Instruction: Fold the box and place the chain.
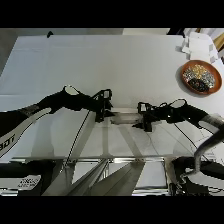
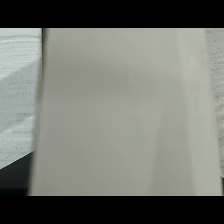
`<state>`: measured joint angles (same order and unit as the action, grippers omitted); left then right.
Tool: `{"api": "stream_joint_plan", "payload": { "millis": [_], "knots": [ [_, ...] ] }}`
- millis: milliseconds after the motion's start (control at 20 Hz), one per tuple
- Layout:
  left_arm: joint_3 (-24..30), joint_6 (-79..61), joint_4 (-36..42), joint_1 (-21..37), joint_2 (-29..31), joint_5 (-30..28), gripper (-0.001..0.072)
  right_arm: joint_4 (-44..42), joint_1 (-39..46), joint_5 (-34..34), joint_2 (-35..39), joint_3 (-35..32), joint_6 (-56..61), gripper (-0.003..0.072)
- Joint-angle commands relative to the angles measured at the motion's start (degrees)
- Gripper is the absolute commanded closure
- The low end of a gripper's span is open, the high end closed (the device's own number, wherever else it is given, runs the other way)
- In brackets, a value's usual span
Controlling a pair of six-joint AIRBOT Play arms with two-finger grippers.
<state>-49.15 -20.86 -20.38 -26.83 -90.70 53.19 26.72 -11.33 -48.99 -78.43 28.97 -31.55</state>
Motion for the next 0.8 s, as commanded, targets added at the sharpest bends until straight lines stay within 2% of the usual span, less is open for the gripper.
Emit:
{"api": "stream_joint_plan", "payload": {
  "millis": [0,150,300,550,600,650,700,750],
  "knots": [
    [-0.04,0.28,-0.57,0.07,1.4,0.15,0.0419,-0.15,-0.02,0.02,0.0,-0.02,-0.02,0.039],
    [-0.04,3.78,-6.91,0.07,3.61,-0.04,0.0419,-0.13,-0.02,0.04,0.0,-0.02,-0.02,0.039],
    [-0.04,14.19,-14.23,0.09,6.01,-0.33,0.0419,-0.15,-0.02,0.02,0.0,-0.02,-0.02,0.039],
    [-0.04,23.28,-22.12,0.09,11.91,-0.24,0.0422,-0.15,-0.02,0.04,0.0,-0.02,-0.02,0.039],
    [-0.04,24.04,-22.86,0.07,13.4,-0.24,0.0443,-0.15,-0.02,0.02,0.0,-0.02,-0.02,0.039],
    [-0.04,24.02,-23.06,0.07,14.75,-0.07,0.0511,-0.15,-0.02,0.04,0.0,-0.02,-0.02,0.039],
    [-0.04,23.91,-23.04,0.07,16.15,0.42,0.0639,-0.15,-0.02,0.02,0.0,-0.02,-0.02,0.039],
    [-0.02,23.91,-23.04,0.07,17.4,0.68,0.0705,-0.15,-0.02,0.04,0.0,-0.02,-0.02,0.039]
  ]
}}
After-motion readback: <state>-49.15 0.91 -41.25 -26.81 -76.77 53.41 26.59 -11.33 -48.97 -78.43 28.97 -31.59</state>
